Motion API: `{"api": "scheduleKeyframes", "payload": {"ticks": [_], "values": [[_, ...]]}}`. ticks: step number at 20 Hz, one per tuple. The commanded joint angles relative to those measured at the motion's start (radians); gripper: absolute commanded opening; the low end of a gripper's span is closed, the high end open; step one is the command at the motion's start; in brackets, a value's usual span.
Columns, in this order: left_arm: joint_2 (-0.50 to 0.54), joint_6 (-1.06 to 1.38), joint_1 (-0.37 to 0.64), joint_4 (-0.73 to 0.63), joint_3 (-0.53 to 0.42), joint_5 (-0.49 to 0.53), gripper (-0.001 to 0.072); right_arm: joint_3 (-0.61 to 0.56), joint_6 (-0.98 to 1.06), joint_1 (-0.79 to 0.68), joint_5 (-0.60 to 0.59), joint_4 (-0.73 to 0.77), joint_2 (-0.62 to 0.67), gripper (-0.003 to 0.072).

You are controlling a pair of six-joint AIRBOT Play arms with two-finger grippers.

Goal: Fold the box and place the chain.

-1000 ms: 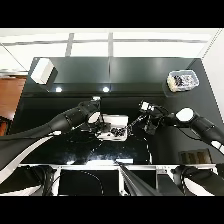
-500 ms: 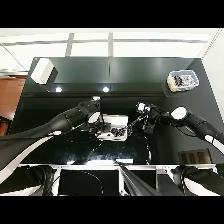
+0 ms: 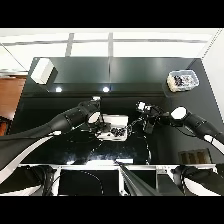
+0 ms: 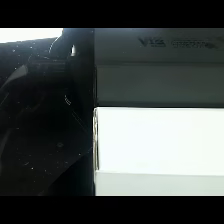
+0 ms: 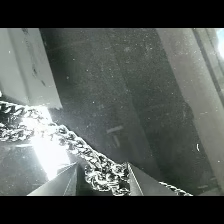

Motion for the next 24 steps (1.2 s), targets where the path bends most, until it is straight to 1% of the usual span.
{"api": "scheduleKeyframes", "payload": {"ticks": [1, 2, 3, 7, 9, 11, 14, 17, 19, 21, 24], "values": [[0.000, 0.000, 0.000, 0.000, 0.000, 0.000, 0.0029, 0.001, 0.009, 0.001, 0.014, 0.003, 0.000, 0.0336], [0.000, 0.000, 0.000, 0.000, 0.000, 0.000, 0.0030, 0.001, 0.015, 0.001, 0.023, 0.002, 0.001, 0.0093], [0.000, 0.000, 0.000, 0.000, 0.000, 0.000, 0.0030, 0.001, 0.035, 0.001, 0.023, 0.003, 0.002, 0.0062], [0.000, 0.000, 0.000, 0.000, 0.000, 0.000, 0.0030, 0.003, 0.158, 0.000, 0.032, 0.001, 0.029, 0.0054], [0.000, 0.000, 0.000, 0.000, 0.000, 0.000, 0.0030, 0.003, 0.217, 0.000, 0.047, -0.001, 0.101, 0.0041], [0.000, 0.000, 0.000, 0.000, 0.000, 0.000, 0.0030, 0.008, 0.289, -0.001, 0.077, -0.002, 0.208, 0.0039], [0.000, 0.000, 0.000, 0.000, 0.000, 0.000, 0.0029, 0.067, 0.397, -0.002, 0.208, -0.001, 0.363, 0.0038], [0.000, 0.000, 0.000, 0.000, 0.000, 0.000, 0.0030, 0.180, 0.552, -0.002, 0.342, 0.000, 0.449, 0.0039], [0.000, 0.000, 0.000, 0.000, 0.000, 0.000, 0.0030, 0.275, 0.645, -0.001, 0.444, 0.008, 0.458, 0.0039], [0.000, 0.000, 0.000, 0.000, 0.000, 0.000, 0.0030, 0.341, 0.684, 0.001, 0.512, 0.056, 0.458, 0.0039], [0.000, 0.000, 0.000, 0.000, 0.000, 0.000, 0.0030, 0.373, 0.690, 0.000, 0.570, 0.211, 0.458, 0.0039]]}}
